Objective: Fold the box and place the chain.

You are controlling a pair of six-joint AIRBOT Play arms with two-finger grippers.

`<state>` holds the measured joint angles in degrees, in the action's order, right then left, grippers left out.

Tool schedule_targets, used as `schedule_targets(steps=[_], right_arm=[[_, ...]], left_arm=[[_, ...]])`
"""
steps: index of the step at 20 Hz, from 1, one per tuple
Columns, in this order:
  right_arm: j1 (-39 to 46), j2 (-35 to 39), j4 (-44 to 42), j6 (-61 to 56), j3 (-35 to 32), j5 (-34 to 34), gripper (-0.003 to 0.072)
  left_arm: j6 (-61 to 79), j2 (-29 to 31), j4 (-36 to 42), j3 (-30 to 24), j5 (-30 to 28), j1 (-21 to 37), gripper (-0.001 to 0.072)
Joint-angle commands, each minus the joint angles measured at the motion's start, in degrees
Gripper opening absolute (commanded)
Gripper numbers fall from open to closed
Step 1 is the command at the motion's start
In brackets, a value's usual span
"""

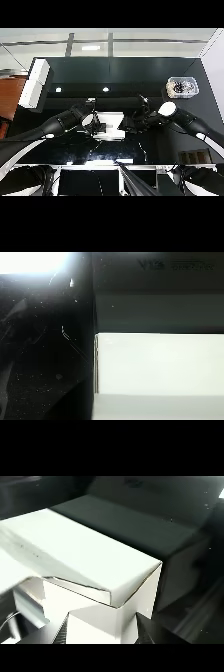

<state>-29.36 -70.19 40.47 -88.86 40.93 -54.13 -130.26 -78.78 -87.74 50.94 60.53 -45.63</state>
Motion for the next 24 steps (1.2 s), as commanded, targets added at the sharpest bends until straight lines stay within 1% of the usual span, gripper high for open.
schedule_targets(steps=[1,4,9,11,12,15,18,23,24], right_arm=[[-5.7,0.0,14.8,-15.5,3.7,3.0,0.0421],[-8.6,0.0,18.5,-20.3,5.7,3.3,0.0421],[-12.9,-0.2,28.8,-32.7,7.1,3.3,0.041],[-14.3,-0.6,30.3,-35.3,7.2,3.2,0.0408],[-15.1,-1.0,30.7,-35.8,7.4,3.3,0.0366],[-17.0,-2.7,34.1,-39.7,9.0,3.2,0.0366],[-18.1,-5.4,36.2,-41.9,11.9,0.6,0.0365],[-20.8,-9.9,42.8,-45.8,16.6,-7.0,0.0363],[-21.0,-10.8,43.1,-45.8,17.4,-8.1,0.031]], left_arm=[[0.0,0.0,-0.1,0.0,0.0,0.0,0.0031],[0.0,0.0,-0.1,0.0,0.0,0.0,0.003],[0.0,0.0,-0.1,0.0,0.0,0.0,0.003],[0.0,0.0,-0.1,0.0,0.0,0.0,0.0031],[0.0,0.0,-0.1,0.0,0.0,0.0,0.0031],[0.0,0.0,-0.1,0.0,0.0,0.0,0.0031],[0.0,0.0,-0.1,0.0,0.0,0.0,0.0031],[0.0,0.0,-0.1,0.0,0.0,0.0,0.0031],[0.0,0.0,-0.1,0.0,0.0,0.0,0.0031]])
